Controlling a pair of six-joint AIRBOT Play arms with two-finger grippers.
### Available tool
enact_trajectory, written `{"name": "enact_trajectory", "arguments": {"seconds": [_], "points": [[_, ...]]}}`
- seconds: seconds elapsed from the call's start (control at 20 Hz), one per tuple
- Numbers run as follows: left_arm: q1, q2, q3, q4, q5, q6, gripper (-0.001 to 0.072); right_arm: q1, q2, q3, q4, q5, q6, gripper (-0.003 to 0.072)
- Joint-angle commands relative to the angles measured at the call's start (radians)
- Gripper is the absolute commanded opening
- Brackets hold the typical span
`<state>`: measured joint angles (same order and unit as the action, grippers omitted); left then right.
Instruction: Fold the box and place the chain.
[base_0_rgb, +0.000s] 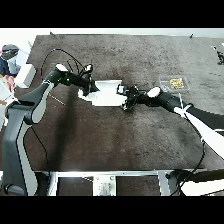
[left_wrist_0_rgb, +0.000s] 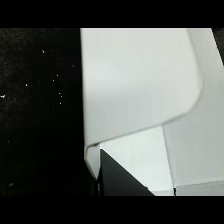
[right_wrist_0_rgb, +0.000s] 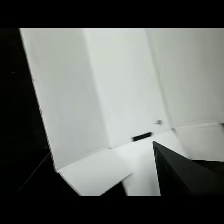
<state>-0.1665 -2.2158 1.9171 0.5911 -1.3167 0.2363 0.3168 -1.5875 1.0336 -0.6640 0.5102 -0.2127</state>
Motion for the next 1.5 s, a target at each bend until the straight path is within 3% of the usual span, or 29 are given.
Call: {"name": "enact_trajectory", "arguments": {"seconds": [0.0,0.3,0.55,0.75,1.45], "points": [[0.000,0.000,0.000,0.000,0.000,0.000,0.0012,-0.008,0.008,0.044,-0.002,0.002,0.034,0.0668],[0.000,0.000,0.000,0.000,0.000,0.000,0.0013,-0.039,-0.041,0.138,-0.003,0.098,0.032,0.0669],[0.000,0.000,0.000,0.000,0.000,0.000,0.0013,-0.047,-0.049,0.182,-0.003,0.109,0.026,0.0670],[0.000,0.000,0.000,0.000,0.000,0.000,0.0013,-0.089,-0.095,0.204,-0.002,0.183,0.026,0.0679],[0.000,0.000,0.000,0.000,0.000,0.000,0.0013,-0.140,-0.264,0.449,0.005,0.475,0.026,0.0689]]}}
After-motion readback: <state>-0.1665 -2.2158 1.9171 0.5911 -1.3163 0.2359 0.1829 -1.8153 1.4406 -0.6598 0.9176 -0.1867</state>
